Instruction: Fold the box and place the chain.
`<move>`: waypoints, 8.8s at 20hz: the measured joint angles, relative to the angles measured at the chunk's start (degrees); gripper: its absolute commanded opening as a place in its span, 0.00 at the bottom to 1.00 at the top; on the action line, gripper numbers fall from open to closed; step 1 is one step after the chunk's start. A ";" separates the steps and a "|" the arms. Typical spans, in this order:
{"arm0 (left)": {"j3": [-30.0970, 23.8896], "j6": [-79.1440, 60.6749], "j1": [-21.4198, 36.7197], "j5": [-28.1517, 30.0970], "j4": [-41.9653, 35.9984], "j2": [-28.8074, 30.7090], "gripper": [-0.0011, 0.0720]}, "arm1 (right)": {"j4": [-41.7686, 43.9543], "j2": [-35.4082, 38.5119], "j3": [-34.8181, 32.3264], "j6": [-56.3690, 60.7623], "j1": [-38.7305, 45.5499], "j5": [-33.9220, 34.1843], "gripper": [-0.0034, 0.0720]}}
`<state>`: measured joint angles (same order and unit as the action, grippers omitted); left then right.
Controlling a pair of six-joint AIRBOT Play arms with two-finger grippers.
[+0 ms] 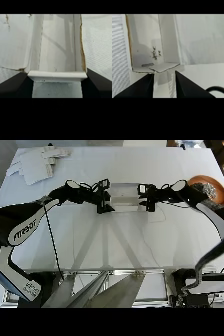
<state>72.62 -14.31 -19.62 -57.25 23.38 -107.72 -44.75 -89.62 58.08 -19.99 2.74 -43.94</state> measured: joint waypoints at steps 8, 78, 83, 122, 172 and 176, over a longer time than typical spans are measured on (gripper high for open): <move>0.00 0.00 0.00 0.02 0.00 0.00 0.39 | 2.01 -0.13 0.04 -4.70 -0.46 -2.62 0.25; 0.00 0.07 -0.07 0.04 -0.02 0.00 0.39 | 8.44 -3.10 -1.86 66.34 17.94 -17.18 0.05; 0.00 -0.02 -0.07 -0.04 0.00 0.00 0.39 | 11.41 -3.96 -1.88 63.93 16.02 -16.50 0.05; 0.00 0.00 -0.07 0.02 0.00 0.00 0.39 | 10.23 0.55 -1.88 63.12 4.66 -6.51 0.69; 0.00 0.00 -0.04 0.04 0.02 0.00 0.39 | -48.85 -4.76 14.05 126.27 -20.48 -7.41 0.45; 0.00 -0.07 -0.04 0.02 0.22 0.00 0.39 | -48.94 -6.38 14.58 130.44 -21.07 -8.17 0.25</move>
<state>72.62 -14.37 -19.66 -57.23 23.59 -107.72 -93.69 -96.01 72.66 110.45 -18.33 -52.12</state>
